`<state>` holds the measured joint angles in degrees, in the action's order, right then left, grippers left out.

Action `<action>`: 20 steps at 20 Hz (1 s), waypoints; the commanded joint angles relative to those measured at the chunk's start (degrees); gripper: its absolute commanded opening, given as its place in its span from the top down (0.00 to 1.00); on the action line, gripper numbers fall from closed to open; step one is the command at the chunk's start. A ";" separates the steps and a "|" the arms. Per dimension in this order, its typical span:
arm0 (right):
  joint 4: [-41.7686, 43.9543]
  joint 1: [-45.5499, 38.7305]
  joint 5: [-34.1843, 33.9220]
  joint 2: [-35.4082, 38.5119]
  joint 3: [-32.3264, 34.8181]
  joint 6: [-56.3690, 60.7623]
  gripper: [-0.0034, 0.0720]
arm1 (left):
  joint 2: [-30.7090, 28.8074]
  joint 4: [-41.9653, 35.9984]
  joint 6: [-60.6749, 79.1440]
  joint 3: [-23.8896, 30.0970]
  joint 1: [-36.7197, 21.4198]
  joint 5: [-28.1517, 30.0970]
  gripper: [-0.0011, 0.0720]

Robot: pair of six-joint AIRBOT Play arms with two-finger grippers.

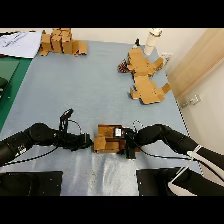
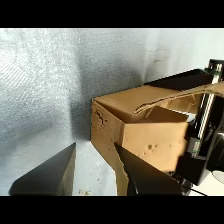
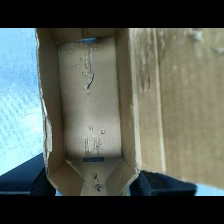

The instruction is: Fold the box.

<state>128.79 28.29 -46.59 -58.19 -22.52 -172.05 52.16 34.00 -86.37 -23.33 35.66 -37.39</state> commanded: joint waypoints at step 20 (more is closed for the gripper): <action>0.00 0.04 0.00 0.04 -0.02 0.00 0.28 | 0.00 -3.21 3.19 -2.03 -0.35 -3.41 0.49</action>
